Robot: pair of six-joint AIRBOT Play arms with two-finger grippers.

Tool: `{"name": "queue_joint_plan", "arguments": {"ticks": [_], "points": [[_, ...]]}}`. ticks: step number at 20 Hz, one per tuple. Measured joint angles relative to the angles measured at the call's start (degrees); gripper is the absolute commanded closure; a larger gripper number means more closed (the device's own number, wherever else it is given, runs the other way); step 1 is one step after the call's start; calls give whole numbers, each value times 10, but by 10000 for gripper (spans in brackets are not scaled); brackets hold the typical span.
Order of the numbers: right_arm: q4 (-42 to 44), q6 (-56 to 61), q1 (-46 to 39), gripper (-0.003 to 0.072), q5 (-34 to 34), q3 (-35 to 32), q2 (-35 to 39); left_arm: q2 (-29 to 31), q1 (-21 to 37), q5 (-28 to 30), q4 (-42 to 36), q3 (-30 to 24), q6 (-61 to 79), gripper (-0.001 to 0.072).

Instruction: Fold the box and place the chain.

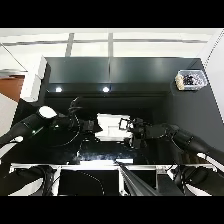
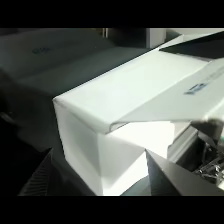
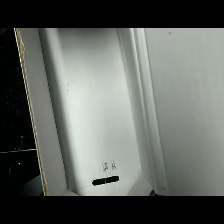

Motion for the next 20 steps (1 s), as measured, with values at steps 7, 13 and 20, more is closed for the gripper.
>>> {"name": "queue_joint_plan", "arguments": {"ticks": [7, 13, 20], "points": [[0, 1, 0, 220, 0, 0, 0, 0, -65, 48, 114, 30, -155, 21], [0, 0, 0, 220, 0, 0, 0, -1, -147, 49, 310, 88, -364, 165], [0, 0, 0, 220, 0, 0, 0, -30, -230, 24, 426, 135, -490, 230]]}}
